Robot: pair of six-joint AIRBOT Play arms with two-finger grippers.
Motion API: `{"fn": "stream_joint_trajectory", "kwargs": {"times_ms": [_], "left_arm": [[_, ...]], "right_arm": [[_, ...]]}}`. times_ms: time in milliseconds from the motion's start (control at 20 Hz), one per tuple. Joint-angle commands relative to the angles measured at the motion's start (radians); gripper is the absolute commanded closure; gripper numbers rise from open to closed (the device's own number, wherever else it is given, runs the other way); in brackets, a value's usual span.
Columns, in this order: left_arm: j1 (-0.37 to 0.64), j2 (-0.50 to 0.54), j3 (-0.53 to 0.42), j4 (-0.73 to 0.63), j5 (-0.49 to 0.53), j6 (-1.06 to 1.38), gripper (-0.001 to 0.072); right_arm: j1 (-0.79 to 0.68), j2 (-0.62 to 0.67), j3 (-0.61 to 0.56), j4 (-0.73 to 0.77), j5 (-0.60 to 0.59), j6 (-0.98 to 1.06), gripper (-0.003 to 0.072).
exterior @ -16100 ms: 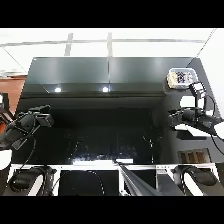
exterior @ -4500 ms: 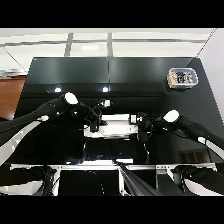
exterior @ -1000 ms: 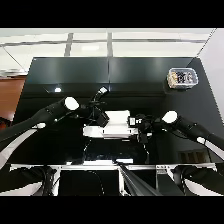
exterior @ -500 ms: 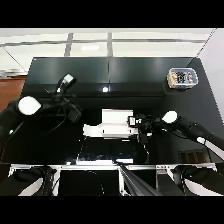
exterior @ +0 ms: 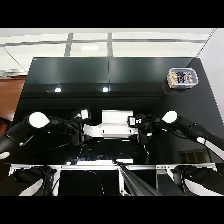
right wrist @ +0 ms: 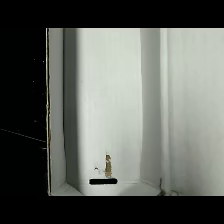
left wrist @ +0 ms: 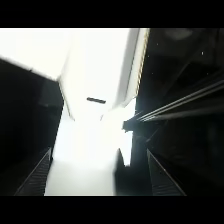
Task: Fold the box and place the chain.
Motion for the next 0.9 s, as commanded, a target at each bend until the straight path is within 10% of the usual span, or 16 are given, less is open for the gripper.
{"fn": "stream_joint_trajectory", "kwargs": {"times_ms": [0,450,500,600,850], "left_arm": [[-0.053,-0.12,0.067,0.039,0.039,0.08,0.0],[-0.101,-0.257,0.118,-0.06,0.051,0.159,0.0019],[-0.104,-0.257,0.118,-0.06,0.05,0.158,0.0083],[-0.104,-0.257,0.118,-0.06,0.045,0.159,0.0467],[-0.108,-0.257,0.119,-0.066,0.033,0.159,0.0526]], "right_arm": [[0.001,0.0,0.0,0.0,0.0,0.0,0.0441],[0.001,0.0,0.0,0.0,0.001,0.0,0.0442],[0.001,0.0,0.0,0.0,0.0,0.0,0.0442],[0.001,0.0,0.0,0.0,0.0,0.0,0.0442],[0.001,0.0,0.0,0.0,0.0,0.0,0.0441]]}}
